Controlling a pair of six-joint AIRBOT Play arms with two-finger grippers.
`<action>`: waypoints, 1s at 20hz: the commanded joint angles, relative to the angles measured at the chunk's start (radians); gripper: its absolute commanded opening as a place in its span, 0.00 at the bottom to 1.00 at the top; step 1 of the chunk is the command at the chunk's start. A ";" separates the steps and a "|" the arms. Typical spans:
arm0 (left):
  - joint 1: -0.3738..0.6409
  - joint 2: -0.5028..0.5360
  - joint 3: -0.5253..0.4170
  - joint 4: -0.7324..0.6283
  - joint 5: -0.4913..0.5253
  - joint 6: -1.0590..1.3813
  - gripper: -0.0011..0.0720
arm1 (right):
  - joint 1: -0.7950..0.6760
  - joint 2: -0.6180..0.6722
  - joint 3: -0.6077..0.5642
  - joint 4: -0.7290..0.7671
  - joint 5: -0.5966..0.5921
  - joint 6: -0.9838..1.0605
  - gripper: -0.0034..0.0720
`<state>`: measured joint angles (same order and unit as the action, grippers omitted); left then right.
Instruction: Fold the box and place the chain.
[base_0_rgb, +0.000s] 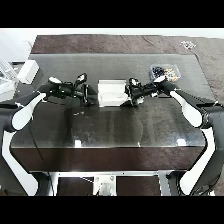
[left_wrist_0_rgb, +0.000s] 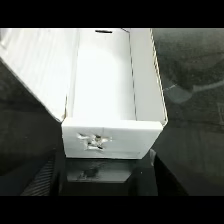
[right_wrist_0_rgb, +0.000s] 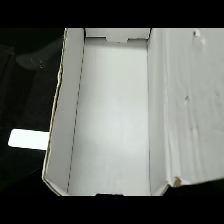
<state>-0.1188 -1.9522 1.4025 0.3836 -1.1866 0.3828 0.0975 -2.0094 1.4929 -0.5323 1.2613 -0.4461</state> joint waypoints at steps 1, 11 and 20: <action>-0.010 -0.001 0.001 -0.004 0.002 0.000 1.00 | 0.000 0.000 0.000 0.000 0.000 0.000 0.82; -0.040 -0.027 0.006 -0.038 0.061 0.011 1.00 | 0.000 0.000 0.000 0.000 0.000 0.000 0.82; -0.061 -0.033 0.008 -0.081 0.078 0.042 1.00 | 0.000 0.000 0.000 0.000 0.000 0.000 0.82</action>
<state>-0.1757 -1.9842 1.4086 0.3233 -1.1229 0.4007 0.0975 -2.0094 1.4929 -0.5323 1.2613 -0.4458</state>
